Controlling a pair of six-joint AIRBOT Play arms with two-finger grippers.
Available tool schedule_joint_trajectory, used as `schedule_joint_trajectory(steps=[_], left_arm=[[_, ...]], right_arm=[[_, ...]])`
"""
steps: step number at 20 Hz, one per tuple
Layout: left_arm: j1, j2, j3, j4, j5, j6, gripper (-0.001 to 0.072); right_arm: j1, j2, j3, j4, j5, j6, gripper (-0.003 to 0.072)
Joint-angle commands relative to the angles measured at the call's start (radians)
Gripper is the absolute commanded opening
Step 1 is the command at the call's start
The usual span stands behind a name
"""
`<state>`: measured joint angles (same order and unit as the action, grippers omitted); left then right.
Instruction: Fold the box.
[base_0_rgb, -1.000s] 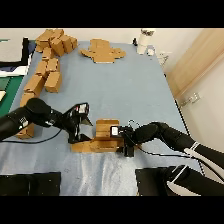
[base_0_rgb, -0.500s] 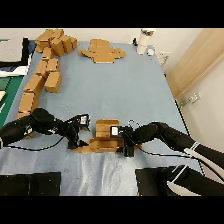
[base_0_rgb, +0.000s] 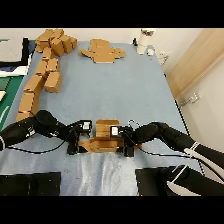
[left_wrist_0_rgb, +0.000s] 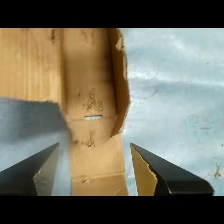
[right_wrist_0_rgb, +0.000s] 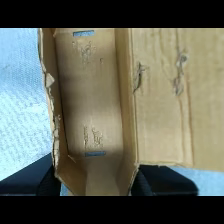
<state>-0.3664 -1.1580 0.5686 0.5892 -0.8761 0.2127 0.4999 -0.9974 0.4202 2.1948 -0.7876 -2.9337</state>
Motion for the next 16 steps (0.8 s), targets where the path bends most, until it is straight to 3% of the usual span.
schedule_joint_trajectory(steps=[1, 7, 8, 9, 12, 13, 14, 16], left_arm=[[-0.043, -0.016, -0.001, -0.04, 0.031, -0.006, 0.0696], [-0.058, -0.021, -0.001, -0.074, 0.039, -0.027, 0.0688], [-0.058, -0.021, -0.001, -0.073, 0.049, -0.027, 0.0555], [-0.058, -0.021, -0.001, -0.073, 0.059, -0.027, 0.0509], [-0.058, -0.021, -0.001, -0.074, 0.058, -0.031, 0.0496], [-0.058, -0.021, -0.001, -0.073, 0.055, -0.031, 0.0393], [-0.058, -0.023, -0.001, -0.073, 0.057, -0.03, 0.035], [-0.058, -0.034, -0.001, -0.073, 0.065, -0.03, 0.035]], right_arm=[[0.0, -0.001, 0.0, 0.0, 0.0, 0.0, 0.051], [0.0, -0.001, 0.0, 0.0, 0.0, 0.0, 0.051], [0.0, -0.001, 0.0, 0.0, 0.0, 0.0, 0.051], [0.0, -0.001, 0.0, 0.0, 0.0, 0.0, 0.051], [0.0, -0.001, 0.0, 0.0, 0.0, 0.0, 0.051], [0.0, -0.001, 0.0, 0.0, 0.0, 0.0, 0.051], [0.0, -0.001, 0.0, 0.0, 0.0, 0.0, 0.051], [0.0, -0.001, 0.0, 0.0, 0.0, 0.0, 0.051]])
